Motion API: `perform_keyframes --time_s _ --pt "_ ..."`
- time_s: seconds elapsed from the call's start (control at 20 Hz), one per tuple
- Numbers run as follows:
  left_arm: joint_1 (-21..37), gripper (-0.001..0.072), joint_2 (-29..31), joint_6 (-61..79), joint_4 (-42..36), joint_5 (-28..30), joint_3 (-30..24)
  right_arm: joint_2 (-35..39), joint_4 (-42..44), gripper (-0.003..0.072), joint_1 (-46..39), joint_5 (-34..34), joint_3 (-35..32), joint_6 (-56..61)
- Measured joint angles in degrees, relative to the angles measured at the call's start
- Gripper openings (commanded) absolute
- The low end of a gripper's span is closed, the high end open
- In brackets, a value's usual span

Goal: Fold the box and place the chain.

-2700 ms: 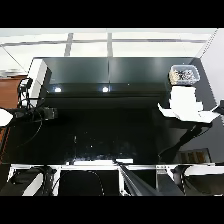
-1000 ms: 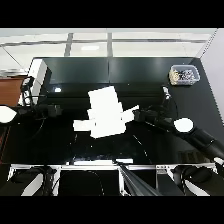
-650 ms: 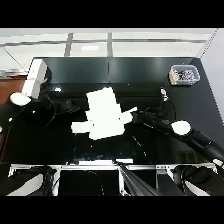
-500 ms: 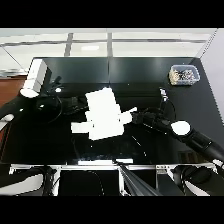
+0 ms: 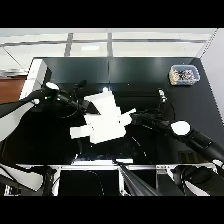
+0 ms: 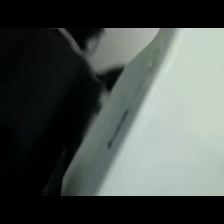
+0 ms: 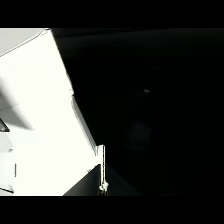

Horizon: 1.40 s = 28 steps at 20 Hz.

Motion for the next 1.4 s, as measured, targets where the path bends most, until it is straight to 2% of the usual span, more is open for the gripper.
perform_keyframes --time_s 0.05,0.1,0.15,0.2,0.25,0.3,0.4,0.5,0.65,0.75,0.85,1.0,1.1,1.25,1.4 --pt "-0.17 0.0319 -0.52 1.29 0.98 -1.51 1.07 -0.02 0.00 0.0012 0.00 0.02 0.00 0.00" --pt "-0.39 0.0210 -0.92 2.62 2.05 -2.71 1.97 0.00 0.00 0.0012 0.00 0.09 0.00 0.00" --pt "-0.63 0.0192 -1.20 3.85 2.67 -3.82 2.58 0.00 0.00 0.0012 0.00 0.24 0.00 -0.02" --pt "-0.94 0.0126 -1.40 5.09 3.30 -4.55 3.08 -0.02 0.00 0.0012 0.00 0.20 0.00 -0.02" --pt "-1.27 0.0020 -1.55 6.16 4.24 -4.98 3.41 -0.02 -0.02 0.0014 0.00 0.20 0.00 -0.04" --pt "-1.62 0.0023 -1.66 7.13 4.87 -5.14 3.63 0.00 -0.02 0.0061 0.00 0.20 0.00 -0.07" --pt "-2.38 0.0021 -1.77 8.85 6.47 -5.99 3.93 0.00 -0.09 0.0706 0.00 0.22 0.00 0.00" --pt "-2.75 0.0020 -1.79 9.77 7.08 -6.05 4.26 0.39 -2.49 0.0708 -1.01 2.43 0.42 -0.13" --pt "-3.08 0.0017 -0.37 9.68 8.31 -6.25 4.50 2.49 -12.15 0.0708 -6.82 10.49 3.06 0.02" --pt "-3.54 0.0017 2.49 9.29 9.46 -6.03 3.87 4.37 -20.76 0.0708 -12.00 17.64 6.05 -0.46" --pt "-4.79 0.0018 7.78 10.29 9.42 -2.99 0.74 5.81 -29.62 0.0708 -16.52 23.21 8.63 -1.95" --pt "-8.98 0.0023 18.67 16.37 9.79 11.32 -8.52 6.88 -40.57 0.0708 -21.53 25.42 10.67 -4.04" --pt "-12.28 0.0023 24.35 25.05 10.64 20.28 -13.68 7.19 -43.52 0.0708 -23.39 25.03 11.23 -4.66" --pt "-17.03 0.0023 27.71 35.56 11.13 27.65 -17.42 7.41 -44.13 0.0708 -23.78 24.70 11.52 -6.21" --pt "-21.16 0.0023 27.39 42.40 11.50 33.92 -18.80 7.26 -44.28 0.0708 -21.92 26.14 10.88 -12.52"
